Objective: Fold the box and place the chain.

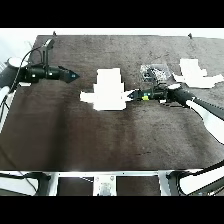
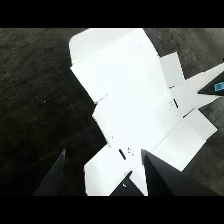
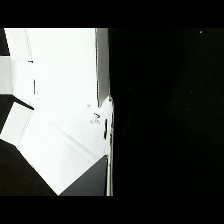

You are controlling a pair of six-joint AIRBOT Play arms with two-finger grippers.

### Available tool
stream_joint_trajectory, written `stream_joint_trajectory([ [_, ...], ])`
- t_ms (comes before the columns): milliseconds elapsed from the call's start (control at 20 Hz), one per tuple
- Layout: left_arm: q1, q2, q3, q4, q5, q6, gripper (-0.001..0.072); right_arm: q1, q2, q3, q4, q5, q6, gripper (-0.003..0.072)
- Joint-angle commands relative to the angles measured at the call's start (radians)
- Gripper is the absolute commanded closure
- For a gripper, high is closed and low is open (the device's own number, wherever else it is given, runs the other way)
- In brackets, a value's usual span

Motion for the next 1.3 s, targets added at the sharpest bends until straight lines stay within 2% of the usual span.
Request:
stream_joint_trajectory([
  [0, 0.002, -0.093, 0.164, 0.047, -0.112, -0.104, 0.0159, 0.001, 0.001, 0.002, 0.0, 0.0, 0.0, 0.0683],
  [100, -0.001, -0.093, 0.164, -0.033, -0.119, -0.076, 0.0159, 0.001, 0.001, 0.001, 0.0, 0.0, 0.001, 0.0682],
  [150, -0.009, -0.094, 0.164, -0.03, -0.102, -0.098, 0.0159, 0.001, 0.001, 0.0, 0.0, 0.0, 0.001, 0.0682],
  [300, -0.051, -0.133, 0.189, 0.08, -0.05, -0.159, 0.0158, 0.001, 0.001, 0.002, 0.001, -0.001, 0.001, 0.0682],
  [550, -0.12, -0.334, 0.362, 0.12, -0.092, -0.241, 0.0158, 0.001, 0.001, 0.002, 0.0, -0.003, 0.001, 0.0681],
  [600, -0.13, -0.371, 0.405, 0.119, -0.094, -0.245, 0.0143, 0.002, 0.001, 0.002, 0.0, -0.003, 0.001, 0.0681],
  [650, -0.138, -0.412, 0.457, 0.116, -0.109, -0.254, 0.0088, 0.002, 0.001, 0.001, 0.0, -0.003, 0.001, 0.0681],
  [750, -0.145, -0.488, 0.558, 0.112, -0.161, -0.275, 0.0085, 0.003, 0.001, 0.001, 0.0, -0.003, 0.001, 0.0681],
  [800, -0.147, -0.521, 0.602, 0.112, -0.181, -0.285, 0.0037, 0.004, 0.001, 0.001, 0.0, -0.003, 0.001, 0.0681],
  [850, -0.147, -0.547, 0.628, 0.109, -0.19, -0.301, 0.0036, 0.005, 0.001, 0.001, 0.0, -0.003, 0.001, 0.0681],
  [1100, -0.147, -0.594, 0.628, 0.108, -0.189, -0.289, 0.0037, 0.005, 0.001, 0.001, 0.0, -0.003, 0.001, 0.0681],
  [1250, -0.147, -0.612, 0.628, 0.047, -0.203, -0.248, 0.0037, 0.005, 0.001, 0.002, 0.0, -0.003, 0.001, 0.0681],
])
